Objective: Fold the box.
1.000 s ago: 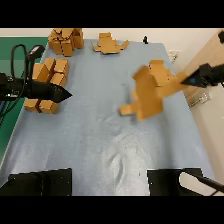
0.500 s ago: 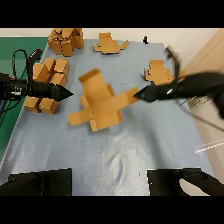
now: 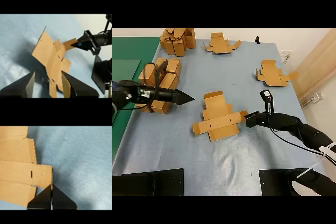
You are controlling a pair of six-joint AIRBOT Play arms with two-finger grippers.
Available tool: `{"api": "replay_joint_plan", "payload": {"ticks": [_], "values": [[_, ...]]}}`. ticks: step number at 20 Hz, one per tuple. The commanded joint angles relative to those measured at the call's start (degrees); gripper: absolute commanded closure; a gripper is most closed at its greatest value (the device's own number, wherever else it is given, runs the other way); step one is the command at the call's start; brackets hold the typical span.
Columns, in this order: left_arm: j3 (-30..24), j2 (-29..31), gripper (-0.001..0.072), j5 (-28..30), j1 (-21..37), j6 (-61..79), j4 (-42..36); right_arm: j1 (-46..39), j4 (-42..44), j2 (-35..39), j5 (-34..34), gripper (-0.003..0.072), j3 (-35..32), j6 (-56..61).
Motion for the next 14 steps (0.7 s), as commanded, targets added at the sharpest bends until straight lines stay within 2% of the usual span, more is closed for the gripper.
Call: {"api": "replay_joint_plan", "payload": {"ticks": [1, 6, 9, 11, 14], "values": [[0.8, -8.5, 0.0212, -0.6, -3.0, 3.3, -4.4, 0.8, 0.3, 0.0, 4.9, 0.0679, -2.0, -0.3], [0.9, -13.8, 0.0212, -0.5, -8.8, 3.5, -7.7, 0.9, 0.4, 0.2, 4.9, 0.0679, -1.9, 1.9], [1.6, -13.8, 0.0212, 3.2, -11.0, 3.5, -8.4, 0.9, 0.4, 0.2, 4.8, 0.0679, -1.9, 2.6], [2.8, -13.8, 0.0213, 8.3, -11.7, 0.3, -8.0, 0.9, 0.4, 0.2, 4.6, 0.0679, -1.9, 2.8], [6.3, -15.0, 0.0214, 8.8, -12.0, -2.1, -8.0, 0.9, 0.4, 0.2, 4.4, 0.0679, -1.9, 2.8]]}}
